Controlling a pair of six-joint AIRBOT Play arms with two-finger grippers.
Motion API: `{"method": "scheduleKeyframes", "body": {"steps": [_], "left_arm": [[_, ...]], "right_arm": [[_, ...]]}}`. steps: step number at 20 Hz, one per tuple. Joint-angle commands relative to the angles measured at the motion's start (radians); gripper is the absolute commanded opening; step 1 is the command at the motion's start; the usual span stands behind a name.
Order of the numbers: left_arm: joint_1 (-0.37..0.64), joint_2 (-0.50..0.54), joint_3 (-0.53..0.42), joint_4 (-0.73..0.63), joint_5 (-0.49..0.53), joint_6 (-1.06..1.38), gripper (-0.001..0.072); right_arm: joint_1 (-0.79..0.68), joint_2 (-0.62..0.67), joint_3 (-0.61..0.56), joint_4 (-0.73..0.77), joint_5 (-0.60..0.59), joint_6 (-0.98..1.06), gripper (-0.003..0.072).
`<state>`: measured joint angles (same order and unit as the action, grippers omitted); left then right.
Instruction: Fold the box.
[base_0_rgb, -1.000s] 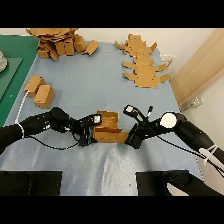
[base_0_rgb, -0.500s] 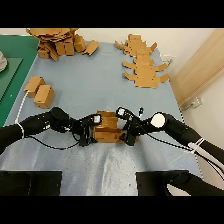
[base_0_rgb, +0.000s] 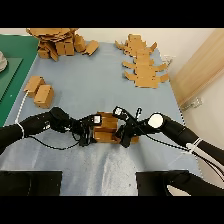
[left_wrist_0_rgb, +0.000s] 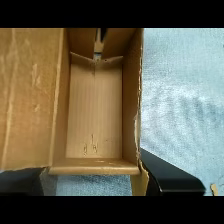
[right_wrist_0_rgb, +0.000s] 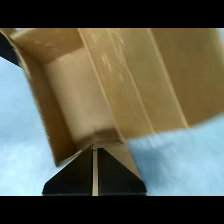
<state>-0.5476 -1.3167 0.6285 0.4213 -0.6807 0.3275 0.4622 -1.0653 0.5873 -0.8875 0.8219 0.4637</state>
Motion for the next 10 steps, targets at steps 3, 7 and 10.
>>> {"method": "scheduleKeyframes", "body": {"steps": [3,7,10], "left_arm": [[0.000,-0.001,0.000,-0.001,0.000,-0.003,0.0335],[0.000,-0.001,0.000,-0.001,0.000,-0.003,0.0335],[0.000,-0.001,0.000,-0.001,0.000,-0.003,0.0335]], "right_arm": [[0.038,-0.029,-0.001,0.035,-0.058,-0.001,0.0164],[0.038,-0.032,-0.001,0.039,-0.053,-0.001,0.0251],[0.038,-0.032,-0.001,0.040,-0.051,-0.001,0.0503]]}}
